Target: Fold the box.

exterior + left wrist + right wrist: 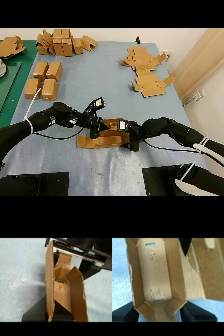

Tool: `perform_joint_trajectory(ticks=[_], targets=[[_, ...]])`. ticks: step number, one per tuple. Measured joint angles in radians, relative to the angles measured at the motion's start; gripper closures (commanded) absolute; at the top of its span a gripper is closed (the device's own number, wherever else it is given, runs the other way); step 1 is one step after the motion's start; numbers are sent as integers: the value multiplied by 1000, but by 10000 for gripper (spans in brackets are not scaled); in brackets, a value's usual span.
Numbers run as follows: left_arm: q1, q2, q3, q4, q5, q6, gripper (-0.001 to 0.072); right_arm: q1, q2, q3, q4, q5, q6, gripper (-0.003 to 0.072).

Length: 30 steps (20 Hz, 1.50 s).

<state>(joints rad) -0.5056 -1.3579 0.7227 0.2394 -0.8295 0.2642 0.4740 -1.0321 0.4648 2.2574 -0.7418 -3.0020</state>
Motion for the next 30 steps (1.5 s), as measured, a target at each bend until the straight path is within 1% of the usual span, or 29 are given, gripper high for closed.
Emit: perform_joint_trajectory(ticks=[5,12,19,30], targets=[[0,0,0,0,-1,0,696,2,-45,53,-35,-58,0,-23],[0,0,0,0,-2,0,696,2,-63,74,-90,-113,0,-23],[0,0,0,-1,3,0,697,2,-64,85,-108,-79,0,-23],[0,0,0,0,0,0,696,2,-65,98,-117,-86,0,-23]])
